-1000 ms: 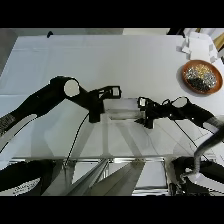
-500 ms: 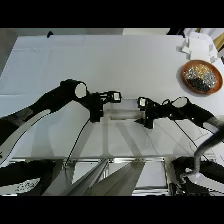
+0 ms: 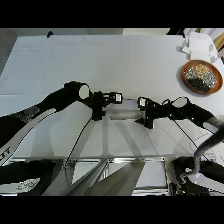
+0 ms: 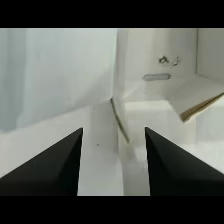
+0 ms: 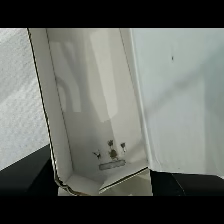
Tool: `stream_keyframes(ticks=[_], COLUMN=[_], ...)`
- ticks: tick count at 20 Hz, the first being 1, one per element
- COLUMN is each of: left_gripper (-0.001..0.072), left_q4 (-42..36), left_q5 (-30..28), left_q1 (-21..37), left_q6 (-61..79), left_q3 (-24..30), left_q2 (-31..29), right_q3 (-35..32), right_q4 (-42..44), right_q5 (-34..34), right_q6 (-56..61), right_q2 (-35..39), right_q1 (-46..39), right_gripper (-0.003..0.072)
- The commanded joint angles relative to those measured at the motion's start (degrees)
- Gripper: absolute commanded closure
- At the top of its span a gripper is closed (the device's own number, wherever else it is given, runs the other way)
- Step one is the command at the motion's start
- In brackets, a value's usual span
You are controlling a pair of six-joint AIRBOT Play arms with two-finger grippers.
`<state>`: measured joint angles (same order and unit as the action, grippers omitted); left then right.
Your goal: Fold the box and place the chain.
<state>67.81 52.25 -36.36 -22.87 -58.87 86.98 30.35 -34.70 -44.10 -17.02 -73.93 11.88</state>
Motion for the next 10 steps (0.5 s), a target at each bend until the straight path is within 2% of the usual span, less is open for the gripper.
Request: stream_keyframes(ticks=[1, 10], left_gripper=[0.0375, 0.04], left_q4=[-1.51, -3.98], left_q5=[0.02, 2.38], left_q1=[-1.22, -3.02], left_q6=[2.27, 2.32], left_q3=[0.02, 0.02], left_q2=[0.09, 0.09], right_q3=[0.0, 0.0], right_q4=[0.02, 0.02], right_q5=[-0.02, -0.02], right_q6=[0.02, 0.02], right_q2=[0.02, 0.02], right_q1=[0.02, 0.02], right_gripper=[0.033, 0.033])
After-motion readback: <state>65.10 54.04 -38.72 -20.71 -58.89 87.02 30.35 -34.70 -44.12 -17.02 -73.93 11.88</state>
